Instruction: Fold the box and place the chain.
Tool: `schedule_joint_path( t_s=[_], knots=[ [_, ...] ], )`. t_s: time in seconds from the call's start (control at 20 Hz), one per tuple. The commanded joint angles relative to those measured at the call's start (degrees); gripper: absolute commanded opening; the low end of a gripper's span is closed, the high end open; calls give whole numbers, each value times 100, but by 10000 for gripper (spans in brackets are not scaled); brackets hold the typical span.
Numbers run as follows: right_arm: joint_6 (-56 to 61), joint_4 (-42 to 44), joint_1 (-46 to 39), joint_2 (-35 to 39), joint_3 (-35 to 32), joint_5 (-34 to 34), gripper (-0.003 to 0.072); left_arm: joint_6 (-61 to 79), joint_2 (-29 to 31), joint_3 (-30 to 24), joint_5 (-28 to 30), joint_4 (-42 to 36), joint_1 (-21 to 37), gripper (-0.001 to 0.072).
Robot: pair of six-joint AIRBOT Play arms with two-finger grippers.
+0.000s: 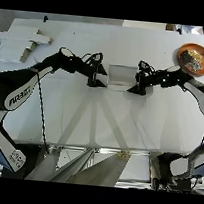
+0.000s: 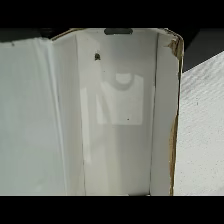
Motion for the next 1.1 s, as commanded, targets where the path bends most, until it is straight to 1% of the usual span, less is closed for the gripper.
schedule_joint_path(
  t_s=[0.0, 0.35, 0.55, 1.05],
  knots=[
    [0, 2, 0, 0, 4, 0, 521, 0, -111, 13, 68, -136, -105, 699],
    [0, 2, 0, 0, 4, 0, 521, -7, -175, 94, 260, -162, -214, 698],
    [0, 2, 0, 0, 4, 0, 521, -28, -151, 94, 319, -17, -109, 698],
    [0, 2, 0, 0, 4, 2, 521, -26, -116, 133, 470, -17, -57, 699]
  ],
)
